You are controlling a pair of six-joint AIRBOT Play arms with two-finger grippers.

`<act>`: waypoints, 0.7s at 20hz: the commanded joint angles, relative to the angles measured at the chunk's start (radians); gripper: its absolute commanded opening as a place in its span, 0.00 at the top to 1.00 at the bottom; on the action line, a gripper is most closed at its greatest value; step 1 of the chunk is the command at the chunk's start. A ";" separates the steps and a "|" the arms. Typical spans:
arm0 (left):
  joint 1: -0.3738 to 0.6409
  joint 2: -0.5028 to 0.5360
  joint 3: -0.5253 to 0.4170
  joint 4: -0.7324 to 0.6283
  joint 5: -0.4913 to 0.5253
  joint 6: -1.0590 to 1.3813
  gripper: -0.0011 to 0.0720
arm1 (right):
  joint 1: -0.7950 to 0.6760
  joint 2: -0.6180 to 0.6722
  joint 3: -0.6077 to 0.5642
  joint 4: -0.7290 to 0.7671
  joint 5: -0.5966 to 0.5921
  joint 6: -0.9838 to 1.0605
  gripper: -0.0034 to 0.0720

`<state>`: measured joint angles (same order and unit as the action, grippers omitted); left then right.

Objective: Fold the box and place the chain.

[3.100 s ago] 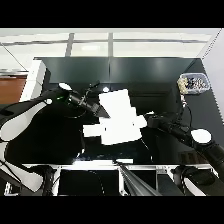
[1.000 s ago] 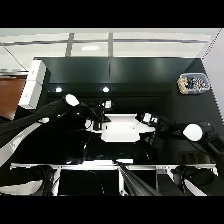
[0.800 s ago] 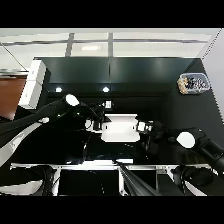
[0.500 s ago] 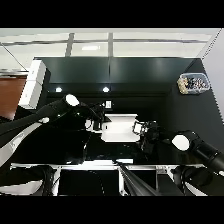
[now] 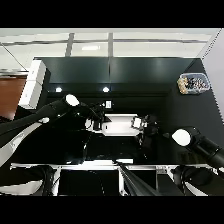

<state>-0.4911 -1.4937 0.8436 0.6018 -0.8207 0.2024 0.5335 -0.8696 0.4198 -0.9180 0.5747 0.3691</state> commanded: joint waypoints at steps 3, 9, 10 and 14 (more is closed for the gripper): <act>0.001 0.000 0.000 0.000 0.000 0.000 0.95 | -0.057 -0.052 0.058 0.080 0.024 -0.147 0.02; 0.001 0.000 0.000 0.000 0.000 0.000 0.95 | -0.127 -0.084 0.073 0.228 0.069 -0.278 0.02; 0.001 0.000 0.000 0.000 0.000 0.000 0.95 | -0.127 -0.098 0.073 0.259 0.072 -0.318 0.02; 0.001 0.000 0.000 0.000 0.000 0.000 0.95 | -0.135 -0.164 0.073 0.313 0.085 -0.410 0.02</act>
